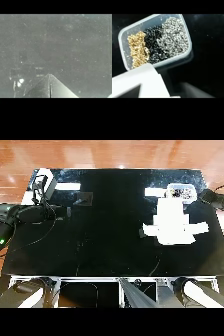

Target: Fold the box and place the chain.

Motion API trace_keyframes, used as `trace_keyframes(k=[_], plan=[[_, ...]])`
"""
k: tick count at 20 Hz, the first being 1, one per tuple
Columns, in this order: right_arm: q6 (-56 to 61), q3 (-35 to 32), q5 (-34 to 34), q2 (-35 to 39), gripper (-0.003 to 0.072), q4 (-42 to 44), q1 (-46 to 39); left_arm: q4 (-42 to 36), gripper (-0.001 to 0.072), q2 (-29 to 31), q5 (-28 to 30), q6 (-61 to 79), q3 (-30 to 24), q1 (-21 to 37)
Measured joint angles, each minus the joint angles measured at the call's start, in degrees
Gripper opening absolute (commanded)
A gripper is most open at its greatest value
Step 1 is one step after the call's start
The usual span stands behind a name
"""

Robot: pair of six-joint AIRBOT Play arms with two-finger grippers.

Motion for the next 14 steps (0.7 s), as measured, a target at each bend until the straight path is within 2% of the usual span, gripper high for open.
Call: trace_keyframes(k=[1,5,9,11,14], plan=[[0.02,0.74,1.05,0.0,0.0714,-0.81,-0.66,0.0,0.0622,0.0,-0.15,0.0,0.0,0.0],[-1.81,2.95,5.4,-0.52,0.0714,-5.42,-9.11,-0.02,0.0614,0.0,-0.42,-0.09,0.0,-0.07],[-8.09,4.59,10.51,-7.23,0.0714,-2.05,-23.78,-0.02,0.0614,0.0,-1.29,-0.09,0.0,-0.07],[-14.19,7.74,16.68,-13.92,0.0714,3.23,-28.46,-0.02,0.0612,0.0,-1.31,-0.09,0.0,-0.07],[-19.37,15.06,30.84,-24.83,0.0714,9.4,-30.75,-0.66,0.0603,0.0,-0.2,-0.13,0.0,-0.13]])
